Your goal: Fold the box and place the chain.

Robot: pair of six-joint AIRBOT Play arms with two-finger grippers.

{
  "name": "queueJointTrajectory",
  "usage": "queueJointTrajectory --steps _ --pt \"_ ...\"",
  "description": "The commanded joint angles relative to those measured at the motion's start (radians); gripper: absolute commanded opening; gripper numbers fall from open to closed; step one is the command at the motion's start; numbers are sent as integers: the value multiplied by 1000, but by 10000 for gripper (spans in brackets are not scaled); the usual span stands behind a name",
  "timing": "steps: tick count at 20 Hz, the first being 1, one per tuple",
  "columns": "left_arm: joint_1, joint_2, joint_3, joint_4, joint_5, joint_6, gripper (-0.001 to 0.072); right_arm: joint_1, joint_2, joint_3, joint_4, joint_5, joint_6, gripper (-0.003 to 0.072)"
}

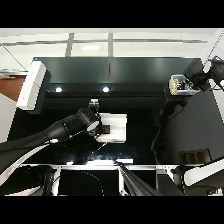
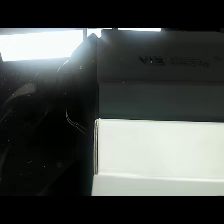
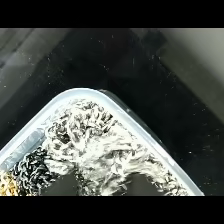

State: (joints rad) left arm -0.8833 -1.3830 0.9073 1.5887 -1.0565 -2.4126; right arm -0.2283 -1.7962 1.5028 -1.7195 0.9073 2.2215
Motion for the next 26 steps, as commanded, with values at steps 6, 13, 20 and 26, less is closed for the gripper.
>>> queueJointTrajectory --steps 6,13,20,26 --pt "1 0 1 0 0 0 30 -10 4 89 74 130 -190 48" --pt "1 0 1 -3 8 0 30 -15 127 227 114 241 -417 46" --pt "0 0 1 -4 7 0 30 -15 331 229 152 281 -610 46" --pt "0 0 1 -4 6 0 30 -27 520 229 320 288 -716 46"
